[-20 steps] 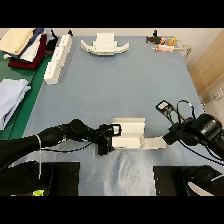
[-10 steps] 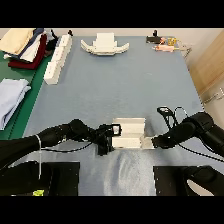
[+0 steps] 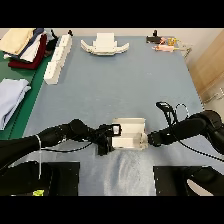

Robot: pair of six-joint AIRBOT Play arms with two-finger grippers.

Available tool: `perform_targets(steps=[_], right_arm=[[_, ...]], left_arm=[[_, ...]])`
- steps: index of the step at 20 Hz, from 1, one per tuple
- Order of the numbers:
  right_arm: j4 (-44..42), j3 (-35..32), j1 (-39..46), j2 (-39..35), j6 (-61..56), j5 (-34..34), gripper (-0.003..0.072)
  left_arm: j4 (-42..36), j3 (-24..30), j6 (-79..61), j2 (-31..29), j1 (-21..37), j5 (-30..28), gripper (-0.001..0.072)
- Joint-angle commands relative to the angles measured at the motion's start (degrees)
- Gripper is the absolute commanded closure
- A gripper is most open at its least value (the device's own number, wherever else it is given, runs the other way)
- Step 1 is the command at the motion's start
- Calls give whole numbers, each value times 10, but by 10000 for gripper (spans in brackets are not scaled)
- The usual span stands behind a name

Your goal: Fold the box.

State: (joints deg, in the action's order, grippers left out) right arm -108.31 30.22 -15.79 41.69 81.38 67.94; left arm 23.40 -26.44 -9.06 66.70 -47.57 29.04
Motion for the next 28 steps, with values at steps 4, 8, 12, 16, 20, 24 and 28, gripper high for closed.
perform_targets(steps=[4,8,12,16,20,24,28], right_arm=[[-31,5,0,-6,2,-4,383],[-51,5,0,-1,2,-26,136],[-49,5,0,53,2,-35,190],[-44,17,-29,99,0,-60,190],[37,54,-103,122,-118,-61,190],[145,87,-194,161,-257,-47,190],[229,122,-238,217,-345,16,190]], left_arm=[[0,0,0,0,0,0,196],[0,0,0,0,0,0,196],[0,0,0,0,0,0,197],[0,0,0,0,0,0,196],[0,0,0,0,0,0,196],[0,0,0,0,0,0,197],[0,0,0,0,0,0,196]])
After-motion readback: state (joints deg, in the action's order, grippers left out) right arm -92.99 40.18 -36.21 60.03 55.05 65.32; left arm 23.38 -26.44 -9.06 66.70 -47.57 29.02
